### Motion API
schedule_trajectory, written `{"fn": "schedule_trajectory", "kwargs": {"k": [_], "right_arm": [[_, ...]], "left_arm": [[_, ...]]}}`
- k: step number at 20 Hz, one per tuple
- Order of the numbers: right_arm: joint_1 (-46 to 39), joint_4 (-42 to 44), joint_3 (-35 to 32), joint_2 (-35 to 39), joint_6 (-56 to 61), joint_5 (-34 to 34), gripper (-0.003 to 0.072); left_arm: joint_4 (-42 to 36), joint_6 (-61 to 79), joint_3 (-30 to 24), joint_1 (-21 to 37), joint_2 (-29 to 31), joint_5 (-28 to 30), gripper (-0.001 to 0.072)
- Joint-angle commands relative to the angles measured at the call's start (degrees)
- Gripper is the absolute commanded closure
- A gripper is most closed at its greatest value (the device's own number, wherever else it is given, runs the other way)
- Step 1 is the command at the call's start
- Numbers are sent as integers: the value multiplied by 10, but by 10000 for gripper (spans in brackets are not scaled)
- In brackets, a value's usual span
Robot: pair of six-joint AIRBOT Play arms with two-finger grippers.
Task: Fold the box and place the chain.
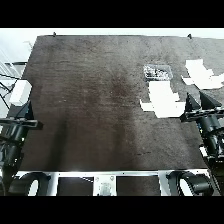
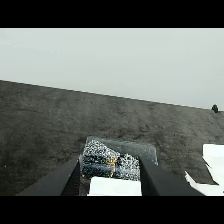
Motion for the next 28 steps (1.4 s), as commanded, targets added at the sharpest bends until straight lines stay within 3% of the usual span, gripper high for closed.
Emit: {"fn": "schedule_trajectory", "kwargs": {"k": [1,3,5,9,14,17,19,22,24,28], "right_arm": [[0,0,-2,0,0,0,244],[0,1,-2,0,0,0,243],[-1,0,2,0,-7,-4,190],[-26,1,25,-19,-8,-75,164],[-130,17,102,-171,1,-54,165],[-219,17,166,-306,44,49,165],[-289,-15,196,-390,108,169,165],[-399,-248,268,-515,334,389,161],[-449,-369,342,-592,411,483,145],[-499,-507,528,-734,507,637,142]], "left_arm": [[0,0,-1,0,0,-1,670],[0,0,0,0,0,0,669],[0,0,0,0,0,0,669],[0,0,0,0,0,0,670],[0,0,0,0,0,0,670],[0,0,0,0,0,-1,670],[0,0,0,0,0,0,669],[0,0,0,0,0,0,670],[0,0,0,0,0,-1,670],[0,0,0,0,0,-1,670]]}}
